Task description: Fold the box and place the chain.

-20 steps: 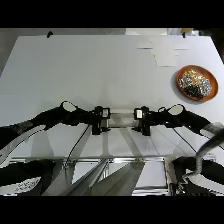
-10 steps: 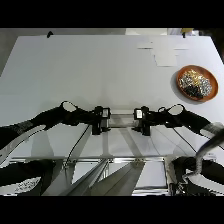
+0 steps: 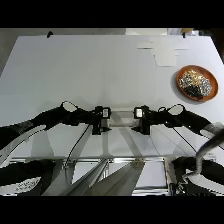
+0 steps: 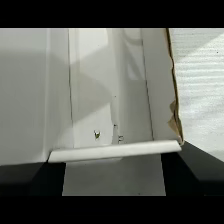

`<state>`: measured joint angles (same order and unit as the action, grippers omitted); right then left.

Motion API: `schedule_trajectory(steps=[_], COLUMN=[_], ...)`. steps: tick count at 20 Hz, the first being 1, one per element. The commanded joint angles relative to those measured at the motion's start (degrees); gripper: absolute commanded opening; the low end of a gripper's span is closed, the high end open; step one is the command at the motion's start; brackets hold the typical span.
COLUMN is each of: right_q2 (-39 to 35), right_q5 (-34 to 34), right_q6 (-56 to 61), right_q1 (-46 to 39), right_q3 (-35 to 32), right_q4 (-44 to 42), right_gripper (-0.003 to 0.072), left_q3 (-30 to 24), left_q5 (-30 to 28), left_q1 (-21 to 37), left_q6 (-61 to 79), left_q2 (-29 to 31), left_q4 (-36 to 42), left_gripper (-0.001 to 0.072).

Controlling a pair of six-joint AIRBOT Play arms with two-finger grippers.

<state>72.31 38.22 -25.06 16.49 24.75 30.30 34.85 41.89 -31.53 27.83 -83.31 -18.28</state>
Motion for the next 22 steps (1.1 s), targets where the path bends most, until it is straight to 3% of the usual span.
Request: schedule_trajectory(steps=[1,5,8,12,15,16,18,19,22], right_q2=[-2.9,-8.0,-12.2,-21.3,-26.4,-26.9,-27.0,-26.9,-26.3], right_q5=[-7.0,-1.0,8.3,18.8,21.9,23.2,26.3,26.6,21.6], right_q6=[3.8,14.5,19.8,20.8,24.4,24.8,24.4,23.4,21.8], right_q1=[-0.4,-2.8,-7.3,-9.8,-9.8,-9.8,-9.8,-9.7,-9.8], right_q3=[0.1,0.1,0.0,0.1,0.1,0.0,0.1,0.0,0.0], right_q4=[2.4,13.1,18.5,19.6,16.4,13.9,8.0,5.9,0.2], right_gripper=[0.0706,0.0705,0.0697,0.0654,0.0606,0.0500,0.0139,0.0016,0.0022], left_q3=[0.0,0.0,0.0,0.0,0.0,0.0,0.0,0.0,0.0], left_q5=[0.3,0.3,0.3,0.3,0.3,0.3,0.3,0.3,0.3], left_q1=[0.0,0.0,0.0,0.0,0.0,0.0,0.0,0.0,0.0], left_q6=[0.0,0.0,0.0,0.0,0.0,0.0,0.0,0.0,0.0], left_q2=[0.0,0.0,0.0,0.0,0.0,0.0,0.0,0.0,0.0], left_q4=[-0.2,-0.2,-0.2,-0.2,-0.2,-0.2,-0.2,-0.2,-0.2], left_gripper=[0.0136,0.0136,0.0136,0.0136,0.0136,0.0136,0.0136,0.0136,0.0136])
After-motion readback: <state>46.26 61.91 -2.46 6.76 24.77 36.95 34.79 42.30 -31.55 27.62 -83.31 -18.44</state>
